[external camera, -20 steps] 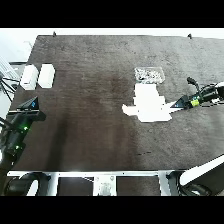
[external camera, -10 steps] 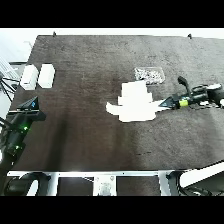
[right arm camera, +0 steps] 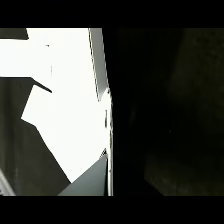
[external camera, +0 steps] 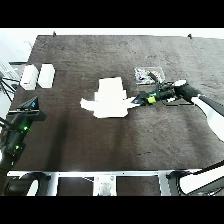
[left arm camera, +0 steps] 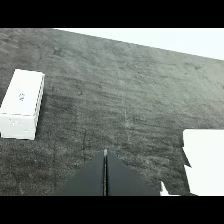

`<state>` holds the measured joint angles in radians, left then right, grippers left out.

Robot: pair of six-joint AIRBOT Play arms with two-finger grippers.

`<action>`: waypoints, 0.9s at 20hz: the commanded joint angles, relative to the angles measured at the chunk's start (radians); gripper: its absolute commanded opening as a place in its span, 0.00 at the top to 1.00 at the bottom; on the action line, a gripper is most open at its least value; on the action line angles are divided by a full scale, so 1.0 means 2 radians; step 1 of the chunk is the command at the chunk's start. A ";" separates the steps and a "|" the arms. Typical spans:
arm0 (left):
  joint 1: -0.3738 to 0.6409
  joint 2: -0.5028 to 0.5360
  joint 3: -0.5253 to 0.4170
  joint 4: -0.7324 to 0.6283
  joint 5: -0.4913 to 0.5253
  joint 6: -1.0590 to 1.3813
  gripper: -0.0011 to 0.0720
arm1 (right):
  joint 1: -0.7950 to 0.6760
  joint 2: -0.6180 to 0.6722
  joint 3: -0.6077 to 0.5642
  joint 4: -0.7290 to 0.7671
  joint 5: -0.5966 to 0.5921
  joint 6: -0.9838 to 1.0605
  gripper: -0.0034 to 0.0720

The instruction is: Fold the box and place the chain.

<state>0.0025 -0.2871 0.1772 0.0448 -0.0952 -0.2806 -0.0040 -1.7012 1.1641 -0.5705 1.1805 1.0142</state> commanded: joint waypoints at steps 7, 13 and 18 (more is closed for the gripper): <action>0.000 0.000 0.000 0.000 -0.001 0.000 0.95 | 0.025 0.001 0.008 -0.024 -0.046 0.011 0.94; 0.000 0.000 0.000 0.000 -0.041 0.001 0.95 | 0.025 0.001 0.020 -0.052 -0.040 0.020 0.94; 0.000 0.000 0.000 0.000 -0.065 0.001 0.04 | 0.025 0.001 0.020 -0.052 -0.041 0.018 0.94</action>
